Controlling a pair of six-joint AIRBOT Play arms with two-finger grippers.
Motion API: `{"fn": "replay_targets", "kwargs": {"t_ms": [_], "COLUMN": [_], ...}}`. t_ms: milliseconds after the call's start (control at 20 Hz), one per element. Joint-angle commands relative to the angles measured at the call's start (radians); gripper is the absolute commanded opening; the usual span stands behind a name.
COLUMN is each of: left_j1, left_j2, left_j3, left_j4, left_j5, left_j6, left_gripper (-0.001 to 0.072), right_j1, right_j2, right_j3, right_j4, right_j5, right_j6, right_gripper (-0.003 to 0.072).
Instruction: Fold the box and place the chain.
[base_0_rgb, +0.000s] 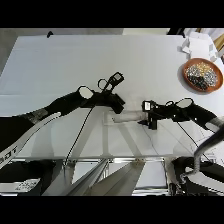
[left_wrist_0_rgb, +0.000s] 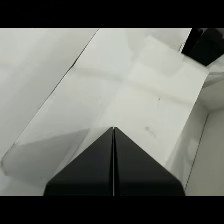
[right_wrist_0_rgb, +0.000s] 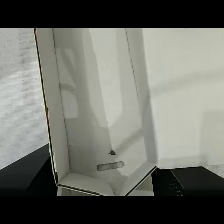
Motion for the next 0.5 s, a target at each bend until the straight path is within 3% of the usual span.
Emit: {"fn": "replay_targets", "kwargs": {"t_ms": [0,200,300,450], "left_j1": [0.027,0.032,0.032,0.032], "left_j2": [0.103,0.240,0.253,0.233], "left_j3": [0.001,0.000,0.000,-0.014], "left_j4": [0.172,0.600,0.646,0.621], "left_j5": [-0.072,-0.419,-0.546,-0.549], "left_j6": [-0.001,0.029,0.029,0.034], "left_gripper": [0.0003,0.0003,0.0003,0.0003], "right_j1": [0.000,0.000,0.000,0.000], "right_j2": [0.000,0.000,0.000,0.000], "right_j3": [0.000,0.000,0.000,0.000], "right_j4": [0.000,0.000,0.000,0.000], "right_j5": [0.002,0.002,0.002,0.002], "right_j6": [0.001,0.001,0.001,0.001], "right_gripper": [0.0442,0.0442,0.0442,0.0442]}}
